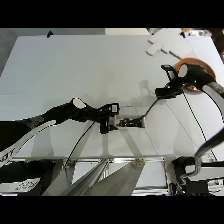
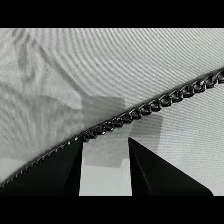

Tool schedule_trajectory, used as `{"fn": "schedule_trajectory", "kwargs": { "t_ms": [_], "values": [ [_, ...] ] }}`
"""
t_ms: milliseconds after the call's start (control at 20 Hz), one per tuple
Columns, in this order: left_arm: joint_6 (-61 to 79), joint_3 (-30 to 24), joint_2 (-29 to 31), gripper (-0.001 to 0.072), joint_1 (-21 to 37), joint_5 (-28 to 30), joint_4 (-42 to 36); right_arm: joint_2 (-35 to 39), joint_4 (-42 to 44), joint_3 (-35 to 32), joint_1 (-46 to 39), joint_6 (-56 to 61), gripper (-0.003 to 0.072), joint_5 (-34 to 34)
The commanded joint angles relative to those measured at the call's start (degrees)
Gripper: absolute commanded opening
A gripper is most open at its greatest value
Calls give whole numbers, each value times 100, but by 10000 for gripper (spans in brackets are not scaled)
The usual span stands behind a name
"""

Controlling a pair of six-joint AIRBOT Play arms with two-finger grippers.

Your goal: Fold the box and place the chain.

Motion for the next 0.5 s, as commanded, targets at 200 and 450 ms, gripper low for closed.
{"fn": "schedule_trajectory", "kwargs": {
  "t_ms": [200,450],
  "values": [
    [0,-2,4,99,0,0,0,-26,26,4,-2,0,214,92],
    [0,-2,4,99,0,0,0,-2,173,4,-2,-4,202,-72]
  ]
}}
